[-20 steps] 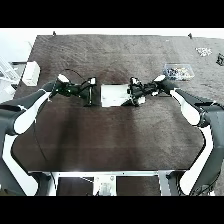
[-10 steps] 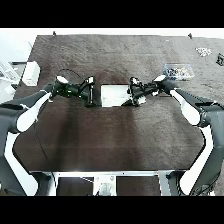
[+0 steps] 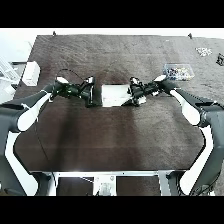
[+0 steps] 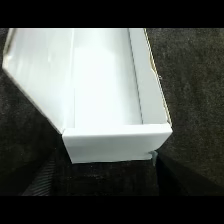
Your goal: Fold the box and place the chain.
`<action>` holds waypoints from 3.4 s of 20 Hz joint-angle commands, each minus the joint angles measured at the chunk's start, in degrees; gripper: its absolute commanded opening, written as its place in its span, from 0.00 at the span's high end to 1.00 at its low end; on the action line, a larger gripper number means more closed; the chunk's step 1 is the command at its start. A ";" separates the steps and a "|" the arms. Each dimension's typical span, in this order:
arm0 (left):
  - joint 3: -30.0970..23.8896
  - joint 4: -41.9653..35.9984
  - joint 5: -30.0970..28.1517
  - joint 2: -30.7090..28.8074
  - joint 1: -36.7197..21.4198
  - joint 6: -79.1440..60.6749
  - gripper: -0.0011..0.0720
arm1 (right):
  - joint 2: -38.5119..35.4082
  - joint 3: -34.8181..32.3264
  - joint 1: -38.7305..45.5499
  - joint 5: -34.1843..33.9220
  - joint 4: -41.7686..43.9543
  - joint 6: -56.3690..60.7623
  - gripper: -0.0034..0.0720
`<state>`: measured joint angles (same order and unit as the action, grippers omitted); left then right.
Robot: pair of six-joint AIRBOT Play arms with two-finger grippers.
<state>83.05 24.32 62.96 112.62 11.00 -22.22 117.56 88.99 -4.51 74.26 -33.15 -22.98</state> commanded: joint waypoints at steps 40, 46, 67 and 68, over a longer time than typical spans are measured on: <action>0.07 -8.66 -4.00 4.28 0.76 -6.97 0.00 | 0.00 0.02 -0.07 -0.09 0.07 0.02 0.33; 0.17 -8.63 -3.52 4.72 0.87 -9.84 0.00 | 0.00 0.02 -0.07 -0.07 0.07 0.02 0.32; 0.17 -12.70 -2.99 4.81 1.31 -10.40 0.00 | 0.00 0.02 -0.07 -0.09 0.07 0.02 0.33; 0.17 -12.24 -3.76 4.81 1.51 -10.27 0.00 | 0.00 0.02 -0.07 -0.07 0.07 0.02 0.33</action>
<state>83.15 11.75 60.36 117.47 12.29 -32.69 117.56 89.03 -4.51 74.22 -33.10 -22.96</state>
